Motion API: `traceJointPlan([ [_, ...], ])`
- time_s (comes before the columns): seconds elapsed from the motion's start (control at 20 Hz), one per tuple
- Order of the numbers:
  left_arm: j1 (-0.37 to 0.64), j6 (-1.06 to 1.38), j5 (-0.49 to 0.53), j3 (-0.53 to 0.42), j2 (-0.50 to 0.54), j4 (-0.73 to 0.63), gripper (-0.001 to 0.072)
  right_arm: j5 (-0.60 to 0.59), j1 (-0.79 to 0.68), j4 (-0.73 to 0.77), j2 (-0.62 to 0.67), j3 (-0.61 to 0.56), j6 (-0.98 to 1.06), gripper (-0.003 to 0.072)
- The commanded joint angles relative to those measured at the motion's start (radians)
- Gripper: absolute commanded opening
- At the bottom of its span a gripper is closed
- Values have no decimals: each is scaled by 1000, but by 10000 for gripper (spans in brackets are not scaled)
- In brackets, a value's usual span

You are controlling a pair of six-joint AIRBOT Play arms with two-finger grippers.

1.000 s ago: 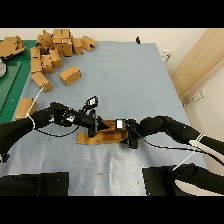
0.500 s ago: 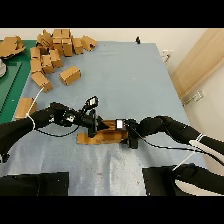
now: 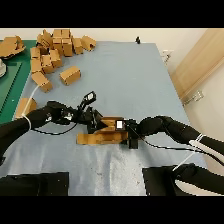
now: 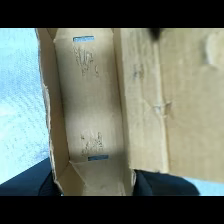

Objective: Fold the box.

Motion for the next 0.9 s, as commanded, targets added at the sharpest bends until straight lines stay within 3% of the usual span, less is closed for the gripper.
traceJointPlan([
  [0.0,55,-109,7,1,90,62,384,0,0,-1,3,0,0,506],
  [0.3,101,-442,-2,1,231,407,384,0,0,-1,10,0,0,529],
  [0.45,100,-571,-96,1,239,463,379,0,0,-11,10,0,0,528],
  [0.5,100,-617,-154,1,239,472,251,0,0,-13,10,0,0,528],
  [0.55,100,-651,-217,1,239,481,68,1,0,-13,10,0,0,529],
  [0.6,100,-690,-274,1,239,496,10,1,0,-13,10,0,0,528],
  [0.75,63,-986,-311,0,239,568,9,1,0,-13,10,0,0,528],
  [0.85,5,-1035,-315,-1,238,590,10,0,0,-13,10,0,0,529],
])
